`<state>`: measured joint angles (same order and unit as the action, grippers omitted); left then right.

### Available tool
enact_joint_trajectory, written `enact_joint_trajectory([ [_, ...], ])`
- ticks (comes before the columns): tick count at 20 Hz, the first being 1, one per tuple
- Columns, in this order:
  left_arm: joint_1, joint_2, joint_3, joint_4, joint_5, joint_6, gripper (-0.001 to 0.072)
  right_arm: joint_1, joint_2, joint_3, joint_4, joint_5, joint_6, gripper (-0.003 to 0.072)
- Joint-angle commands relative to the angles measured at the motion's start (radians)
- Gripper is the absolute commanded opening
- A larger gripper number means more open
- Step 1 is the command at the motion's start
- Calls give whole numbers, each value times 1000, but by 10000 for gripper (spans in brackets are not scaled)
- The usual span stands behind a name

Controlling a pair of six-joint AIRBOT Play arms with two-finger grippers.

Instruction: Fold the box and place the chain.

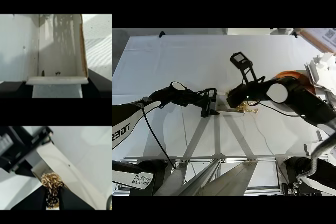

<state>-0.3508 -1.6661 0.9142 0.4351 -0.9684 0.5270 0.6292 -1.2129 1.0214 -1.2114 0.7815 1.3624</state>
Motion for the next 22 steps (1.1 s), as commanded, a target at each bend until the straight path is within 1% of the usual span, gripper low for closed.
enact_joint_trajectory([
  [1,0,1,0,0,0,0,387,1,-67,0,0,16,-10,10],
  [5,0,1,0,0,0,0,387,1,-91,0,-23,20,-6,13],
  [6,0,1,0,0,0,0,387,1,-91,0,-22,32,-6,28],
  [8,0,1,0,0,0,0,387,1,-90,0,-22,58,-10,201],
  [13,0,1,0,0,0,0,387,1,-47,1,-23,109,-54,209],
  [15,0,1,0,0,0,0,387,1,0,1,-41,158,-128,209],
  [17,0,1,0,0,0,0,387,-8,57,1,-97,224,-200,216],
  [19,0,1,0,0,0,0,387,-57,110,0,-101,292,-335,323],
  [21,0,1,0,0,0,0,387,-129,147,0,-101,322,-478,331],
  [22,0,1,0,0,0,0,387,-166,156,0,-100,328,-529,357],
])
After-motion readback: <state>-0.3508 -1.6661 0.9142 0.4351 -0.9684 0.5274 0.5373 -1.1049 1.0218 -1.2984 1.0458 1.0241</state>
